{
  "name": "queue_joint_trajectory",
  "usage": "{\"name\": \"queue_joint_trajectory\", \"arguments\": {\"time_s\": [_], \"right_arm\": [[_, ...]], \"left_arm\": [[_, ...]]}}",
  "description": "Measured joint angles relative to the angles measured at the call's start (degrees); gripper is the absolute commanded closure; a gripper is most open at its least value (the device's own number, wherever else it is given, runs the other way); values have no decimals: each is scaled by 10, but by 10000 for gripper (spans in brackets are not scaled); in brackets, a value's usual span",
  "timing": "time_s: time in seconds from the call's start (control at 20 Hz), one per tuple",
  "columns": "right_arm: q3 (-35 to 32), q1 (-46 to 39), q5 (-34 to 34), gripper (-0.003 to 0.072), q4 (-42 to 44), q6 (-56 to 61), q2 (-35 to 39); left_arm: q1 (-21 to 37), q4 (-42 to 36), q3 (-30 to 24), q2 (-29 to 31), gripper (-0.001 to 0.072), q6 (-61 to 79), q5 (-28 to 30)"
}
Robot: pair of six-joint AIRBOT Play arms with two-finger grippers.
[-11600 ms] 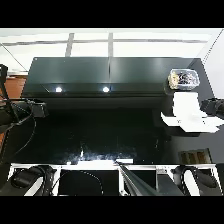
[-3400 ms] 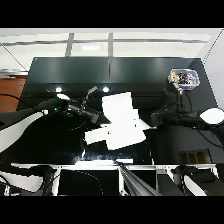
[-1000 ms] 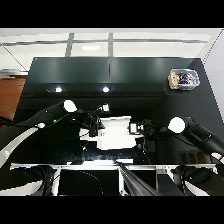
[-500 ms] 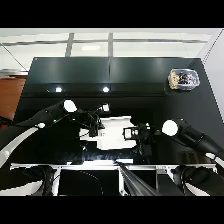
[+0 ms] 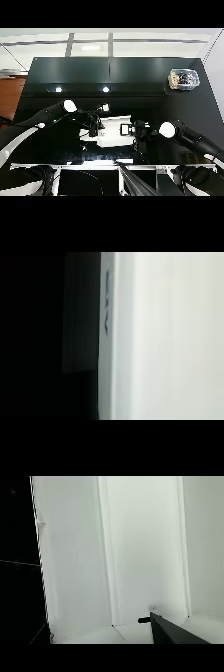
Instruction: Fold the box and place the chain.
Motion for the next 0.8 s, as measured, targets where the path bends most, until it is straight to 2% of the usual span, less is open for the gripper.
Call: {"name": "queue_joint_trajectory", "arguments": {"time_s": [0.4, 0.8], "right_arm": [[45, -68, -9, -16, -35, 37, 21], [54, -97, 5, -16, 42, -19, -7]], "left_arm": [[0, -1, 0, 0, 682, -2, -12], [0, 0, 0, 2, 681, 0, -14]]}}
